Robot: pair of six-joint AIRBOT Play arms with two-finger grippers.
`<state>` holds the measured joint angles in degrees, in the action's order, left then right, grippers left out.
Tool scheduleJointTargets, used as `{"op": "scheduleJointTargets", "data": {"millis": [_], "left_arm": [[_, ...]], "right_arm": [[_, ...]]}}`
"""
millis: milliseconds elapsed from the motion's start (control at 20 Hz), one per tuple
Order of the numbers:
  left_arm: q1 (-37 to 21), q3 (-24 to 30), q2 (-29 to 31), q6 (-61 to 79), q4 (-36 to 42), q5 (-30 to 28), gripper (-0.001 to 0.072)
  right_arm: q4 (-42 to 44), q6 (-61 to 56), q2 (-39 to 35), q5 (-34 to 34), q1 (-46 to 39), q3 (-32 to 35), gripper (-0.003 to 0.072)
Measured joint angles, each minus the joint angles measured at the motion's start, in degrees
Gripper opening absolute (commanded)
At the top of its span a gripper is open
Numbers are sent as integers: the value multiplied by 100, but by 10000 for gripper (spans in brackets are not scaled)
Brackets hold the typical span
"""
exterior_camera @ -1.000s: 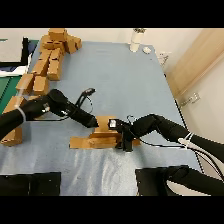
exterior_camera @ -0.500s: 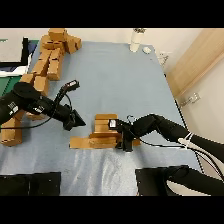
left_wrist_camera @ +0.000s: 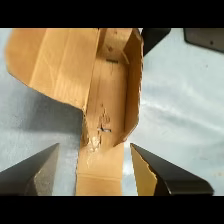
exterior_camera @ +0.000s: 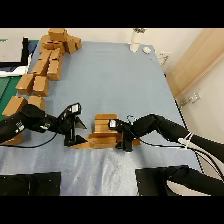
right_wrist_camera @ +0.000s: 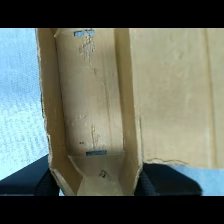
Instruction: Fold the box.
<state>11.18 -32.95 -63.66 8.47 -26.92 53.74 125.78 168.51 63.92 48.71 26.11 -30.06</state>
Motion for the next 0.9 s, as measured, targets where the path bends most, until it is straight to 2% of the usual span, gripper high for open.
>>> {"op": "scheduleJointTargets", "data": {"millis": [250,500,550,600,750,850,900], "left_arm": [[297,262,-13,533,4,-586,701],[723,315,-151,675,-9,-761,691],[793,319,-170,680,0,-778,547],[835,321,-181,686,9,-780,511],[933,321,-221,699,20,-828,509],[968,321,-258,702,24,-896,310],[997,323,-275,706,24,-929,300]], "right_arm": [[-2,-2,0,0,0,0,580],[-2,0,0,0,0,0,579],[-2,0,0,0,0,0,579],[-2,-2,0,0,-2,0,579],[-4,-2,0,0,0,0,579],[-2,-2,0,0,0,0,579],[-2,0,0,0,-2,0,579]]}}
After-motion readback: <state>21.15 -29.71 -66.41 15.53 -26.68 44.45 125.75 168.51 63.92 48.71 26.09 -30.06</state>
